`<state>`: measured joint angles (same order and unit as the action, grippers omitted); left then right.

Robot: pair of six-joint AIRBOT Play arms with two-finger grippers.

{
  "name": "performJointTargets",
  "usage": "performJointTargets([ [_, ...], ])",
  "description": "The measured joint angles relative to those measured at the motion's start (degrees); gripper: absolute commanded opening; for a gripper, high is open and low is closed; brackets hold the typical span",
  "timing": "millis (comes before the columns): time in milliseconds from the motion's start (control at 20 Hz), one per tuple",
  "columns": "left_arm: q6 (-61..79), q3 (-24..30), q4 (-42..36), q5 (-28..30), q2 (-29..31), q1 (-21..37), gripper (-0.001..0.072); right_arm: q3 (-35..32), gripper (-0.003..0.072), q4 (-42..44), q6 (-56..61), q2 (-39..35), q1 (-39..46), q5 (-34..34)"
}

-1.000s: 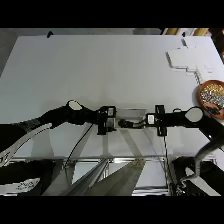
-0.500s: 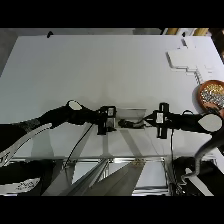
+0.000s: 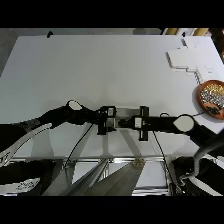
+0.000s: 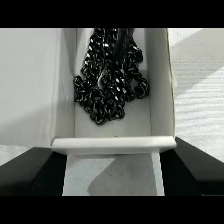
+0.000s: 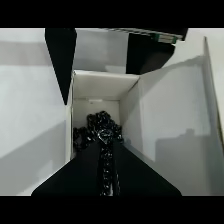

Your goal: Fold the box and place the chain.

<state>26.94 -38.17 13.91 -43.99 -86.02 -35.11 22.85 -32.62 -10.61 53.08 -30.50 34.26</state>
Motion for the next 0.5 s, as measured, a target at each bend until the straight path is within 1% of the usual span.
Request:
performJointTargets([
  [50, 0.0, 0.0, 0.0, 0.0, 0.0, 0.0, 0.0149, 0.0, 0.0180, 0.3, -0.2, 0.9, -0.7, -1.0],
  [150, 0.0, 0.0, 0.0, 0.0, 0.0, 0.0, 0.0149, 0.3, 0.0180, 0.7, -0.3, 1.9, -1.4, -2.3],
  [250, 0.0, 0.0, 0.0, 0.0, 0.0, 0.0, 0.0149, 1.2, 0.0179, 0.9, -0.3, 1.6, -0.5, -1.8],
  [400, 0.0, 0.0, 0.0, 0.0, 0.0, 0.0, 0.0149, 3.0, 0.0178, 0.0, -0.3, -1.3, 3.8, 2.1],
  [500, 0.0, 0.0, 0.0, 0.0, 0.0, 0.0, 0.0149, 3.7, 0.0173, -2.7, -0.3, -4.7, 8.3, 6.8],
])
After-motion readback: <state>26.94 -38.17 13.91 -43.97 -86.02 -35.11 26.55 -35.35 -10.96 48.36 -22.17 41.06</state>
